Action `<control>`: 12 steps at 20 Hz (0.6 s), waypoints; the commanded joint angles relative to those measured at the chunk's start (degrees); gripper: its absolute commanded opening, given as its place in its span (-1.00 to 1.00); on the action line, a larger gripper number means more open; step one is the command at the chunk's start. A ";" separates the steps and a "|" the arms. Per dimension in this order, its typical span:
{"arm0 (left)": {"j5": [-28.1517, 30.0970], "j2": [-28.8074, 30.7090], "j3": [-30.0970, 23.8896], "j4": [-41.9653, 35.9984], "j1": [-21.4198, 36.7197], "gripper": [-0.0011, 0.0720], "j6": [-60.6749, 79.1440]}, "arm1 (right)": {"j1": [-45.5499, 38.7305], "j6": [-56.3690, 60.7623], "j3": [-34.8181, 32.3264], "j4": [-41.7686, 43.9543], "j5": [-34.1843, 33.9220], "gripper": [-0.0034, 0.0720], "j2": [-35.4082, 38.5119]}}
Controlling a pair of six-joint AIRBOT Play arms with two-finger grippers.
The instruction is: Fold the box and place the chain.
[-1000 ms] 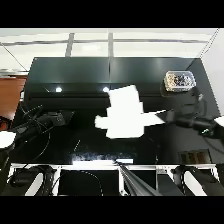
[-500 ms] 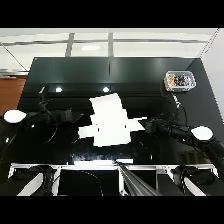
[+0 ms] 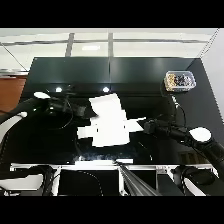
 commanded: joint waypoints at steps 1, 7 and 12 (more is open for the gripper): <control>-8.81 -6.78 4.90 0.68 -3.58 0.90 5.88 | 0.07 0.42 0.00 0.00 0.33 -0.88 0.07; -9.94 -9.07 7.80 5.60 -2.69 -0.33 10.47 | 0.07 0.63 0.00 -2.86 3.21 -0.88 0.07; -11.23 -9.05 9.03 10.51 -2.71 -0.89 11.47 | -0.02 0.92 0.02 -4.28 3.10 -0.84 0.07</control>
